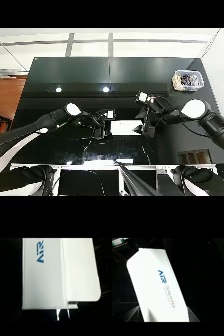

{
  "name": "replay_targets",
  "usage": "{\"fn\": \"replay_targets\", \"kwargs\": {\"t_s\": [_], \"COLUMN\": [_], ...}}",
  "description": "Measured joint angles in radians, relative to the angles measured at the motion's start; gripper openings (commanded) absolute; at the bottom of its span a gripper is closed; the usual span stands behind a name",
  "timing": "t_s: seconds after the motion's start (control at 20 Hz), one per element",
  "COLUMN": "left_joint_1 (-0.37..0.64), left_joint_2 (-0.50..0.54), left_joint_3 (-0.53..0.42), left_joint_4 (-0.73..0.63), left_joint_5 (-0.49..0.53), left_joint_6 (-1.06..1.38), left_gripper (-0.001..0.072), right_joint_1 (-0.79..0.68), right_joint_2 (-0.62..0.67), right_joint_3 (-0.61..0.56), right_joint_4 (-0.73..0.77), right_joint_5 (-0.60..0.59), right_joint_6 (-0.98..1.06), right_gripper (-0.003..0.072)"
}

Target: Fold the box and place the chain.

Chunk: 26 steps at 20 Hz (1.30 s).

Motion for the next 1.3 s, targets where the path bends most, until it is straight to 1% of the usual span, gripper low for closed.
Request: {"fn": "replay_targets", "kwargs": {"t_s": [0.05, 0.15, 0.2, 0.3, 0.35, 0.4, 0.65, 1.05, 1.1, 1.3], "left_joint_1": [0.000, 0.000, 0.000, 0.000, 0.000, 0.000, 0.000, 0.000, 0.000, 0.000], "left_joint_2": [0.000, 0.000, 0.000, 0.000, 0.000, 0.000, 0.000, 0.000, 0.000, 0.000], "left_joint_3": [0.000, 0.000, 0.000, 0.000, 0.000, 0.000, 0.000, 0.000, 0.000, 0.000], "left_joint_4": [0.000, 0.000, 0.000, 0.000, 0.000, 0.000, -0.002, 0.000, 0.000, 0.000], "left_joint_5": [0.000, 0.001, 0.001, 0.001, 0.002, 0.003, 0.008, 0.001, -0.001, -0.001], "left_joint_6": [0.000, 0.000, 0.000, -0.001, -0.003, -0.005, -0.003, 0.000, 0.000, 0.000], "left_gripper": [0.0320, 0.0320, 0.0320, 0.0321, 0.0320, 0.0321, 0.0321, 0.0320, 0.0321, 0.0321], "right_joint_1": [0.012, 0.031, 0.039, 0.046, 0.049, 0.050, 0.055, 0.059, 0.059, 0.059], "right_joint_2": [-0.008, -0.030, -0.041, -0.058, -0.063, -0.067, -0.076, -0.078, -0.078, -0.082], "right_joint_3": [0.000, 0.000, 0.000, 0.000, 0.000, 0.000, 0.000, -0.008, -0.010, -0.018], "right_joint_4": [-0.012, -0.029, -0.036, -0.045, -0.048, -0.050, -0.055, -0.052, -0.051, -0.047], "right_joint_5": [-0.007, -0.026, -0.039, -0.056, -0.060, -0.063, -0.074, -0.053, -0.051, -0.047], "right_joint_6": [-0.005, -0.019, -0.024, -0.038, -0.044, -0.047, -0.056, -0.058, -0.058, -0.058], "right_gripper": [0.0610, 0.0607, 0.0508, 0.0476, 0.0322, 0.0247, 0.0246, 0.0248, 0.0277, 0.0276]}}
